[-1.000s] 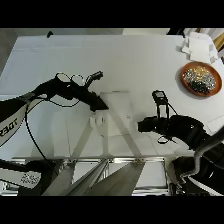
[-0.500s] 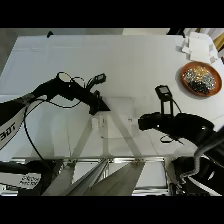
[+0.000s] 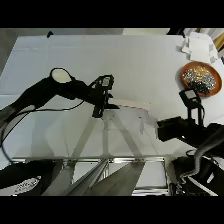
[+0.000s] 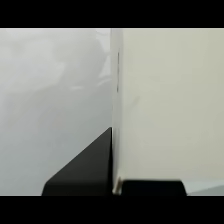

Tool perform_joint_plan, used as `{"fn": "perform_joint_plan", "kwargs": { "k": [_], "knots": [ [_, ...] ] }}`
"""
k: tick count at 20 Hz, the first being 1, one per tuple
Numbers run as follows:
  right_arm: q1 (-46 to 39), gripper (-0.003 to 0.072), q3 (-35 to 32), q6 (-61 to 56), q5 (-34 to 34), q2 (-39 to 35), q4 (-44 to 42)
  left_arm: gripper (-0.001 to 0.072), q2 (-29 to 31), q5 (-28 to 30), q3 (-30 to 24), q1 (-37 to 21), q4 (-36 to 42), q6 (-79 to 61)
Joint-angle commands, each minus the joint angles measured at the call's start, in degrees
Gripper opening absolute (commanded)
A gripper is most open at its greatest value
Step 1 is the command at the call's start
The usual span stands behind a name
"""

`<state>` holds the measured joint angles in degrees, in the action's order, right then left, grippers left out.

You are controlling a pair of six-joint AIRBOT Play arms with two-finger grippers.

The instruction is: Fold the box and place the chain.

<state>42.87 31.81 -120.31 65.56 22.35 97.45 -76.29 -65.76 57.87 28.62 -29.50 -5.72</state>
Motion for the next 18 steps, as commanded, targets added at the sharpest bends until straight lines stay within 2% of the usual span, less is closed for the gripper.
{"fn": "perform_joint_plan", "kwargs": {
  "k": [1, 3, 6, 12, 18],
  "knots": [
    [0.0, 0.0202, 0.1, 0.9, 3.9, -3.0, 0.0, -0.0006, 5.9, 2.1, -4.8, 0.4, -0.1, -0.6],
    [0.0, 0.0201, 0.1, 0.8, 2.1, -3.0, -0.4, -0.0005, 5.8, 5.6, -10.1, 0.4, 1.2, -1.9],
    [0.0, 0.0201, 0.1, 0.8, -1.0, -3.0, -1.0, 0.0000, 3.7, 9.0, -15.8, 0.4, 9.4, -11.2],
    [0.0, 0.0201, 0.1, 0.9, -2.2, -3.0, -1.3, 0.0004, -2.9, 13.6, -15.9, 0.4, 9.4, -12.6],
    [0.0, 0.0201, 0.1, 0.9, -2.2, -2.9, -1.2, 0.0004, -6.2, 15.1, -15.9, 0.4, 9.8, -19.5]
  ]
}}
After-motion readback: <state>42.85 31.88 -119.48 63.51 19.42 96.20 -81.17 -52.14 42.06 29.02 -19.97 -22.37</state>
